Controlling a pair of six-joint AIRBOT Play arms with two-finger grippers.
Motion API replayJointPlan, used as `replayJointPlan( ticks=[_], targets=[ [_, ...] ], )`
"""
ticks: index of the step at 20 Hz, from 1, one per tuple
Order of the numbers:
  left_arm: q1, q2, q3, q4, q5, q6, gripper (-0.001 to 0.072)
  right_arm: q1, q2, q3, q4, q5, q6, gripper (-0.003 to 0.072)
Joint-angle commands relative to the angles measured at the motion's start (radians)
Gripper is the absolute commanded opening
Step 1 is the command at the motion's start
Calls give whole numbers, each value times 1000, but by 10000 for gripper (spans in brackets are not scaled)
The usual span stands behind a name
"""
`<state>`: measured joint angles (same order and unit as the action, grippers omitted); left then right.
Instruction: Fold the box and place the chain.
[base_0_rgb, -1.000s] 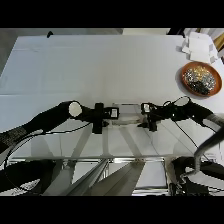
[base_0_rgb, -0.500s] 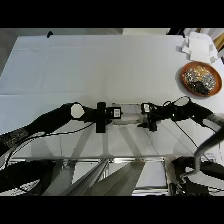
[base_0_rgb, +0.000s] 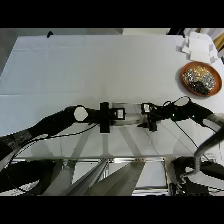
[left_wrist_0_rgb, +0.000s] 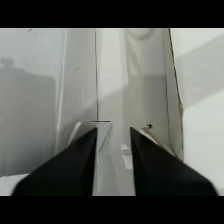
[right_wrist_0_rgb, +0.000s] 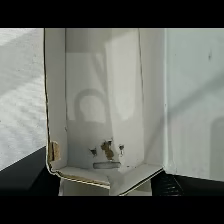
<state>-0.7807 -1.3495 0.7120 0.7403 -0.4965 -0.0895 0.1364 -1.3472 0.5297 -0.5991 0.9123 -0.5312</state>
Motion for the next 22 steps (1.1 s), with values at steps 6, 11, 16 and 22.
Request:
replayJointPlan(
  ticks=[6,11,16,22],
  targets=[
    [-19,-21,0,-29,30,0,453,0,1,0,1,0,3,371],
    [3,39,0,23,16,-157,0,0,1,0,1,0,3,371],
    [99,192,0,250,-112,-563,3,0,1,0,1,0,3,371],
    [237,311,-21,620,-265,-1392,7,0,1,0,1,0,3,371]
  ],
)
